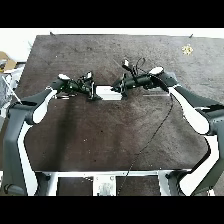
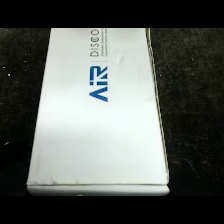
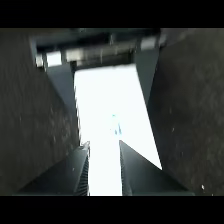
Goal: Fold the box and place the chain.
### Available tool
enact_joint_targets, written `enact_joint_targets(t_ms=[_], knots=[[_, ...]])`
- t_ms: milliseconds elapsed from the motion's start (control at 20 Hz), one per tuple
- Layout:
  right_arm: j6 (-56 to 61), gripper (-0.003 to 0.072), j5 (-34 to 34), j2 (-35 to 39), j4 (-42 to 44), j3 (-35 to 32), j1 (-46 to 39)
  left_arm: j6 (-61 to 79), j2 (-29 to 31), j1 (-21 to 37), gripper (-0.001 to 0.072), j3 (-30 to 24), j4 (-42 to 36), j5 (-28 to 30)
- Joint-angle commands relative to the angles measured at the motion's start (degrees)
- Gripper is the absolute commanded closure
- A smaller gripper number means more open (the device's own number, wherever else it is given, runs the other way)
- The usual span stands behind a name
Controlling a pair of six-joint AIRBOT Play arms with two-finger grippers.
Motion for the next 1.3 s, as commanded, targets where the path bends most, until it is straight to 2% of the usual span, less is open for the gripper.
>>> enact_joint_targets(t_ms=[0,100,250,500,900,1050,1250], knots=[[-0.04,0.0481,0.52,0.39,5.11,0.17,-0.04,-0.04,0.02,0.07,0.0248,0.04,-0.02,0.15],[0.20,0.0684,0.57,0.04,4.92,0.17,0.33,-0.07,0.02,0.07,0.0248,0.04,-0.02,0.15],[0.22,0.0684,0.39,-0.85,3.32,0.17,1.16,-0.04,0.02,0.07,0.0248,0.04,-0.02,0.17],[2.78,0.0684,-3.82,-1.88,-7.74,0.15,3.02,-0.04,0.02,0.07,0.0248,0.04,-0.02,0.17],[4.72,0.0684,-4.79,-2.49,-10.27,0.17,2.54,-0.07,0.02,0.07,0.0248,0.04,-0.02,0.15],[4.72,0.0685,-5.03,1.86,-6.10,0.17,2.54,-0.04,0.02,0.07,0.0248,0.04,-0.02,0.17],[10.32,0.0687,-9.05,13.22,-3.52,0.15,2.51,-0.07,0.02,0.07,0.0248,0.04,-0.02,0.17]])
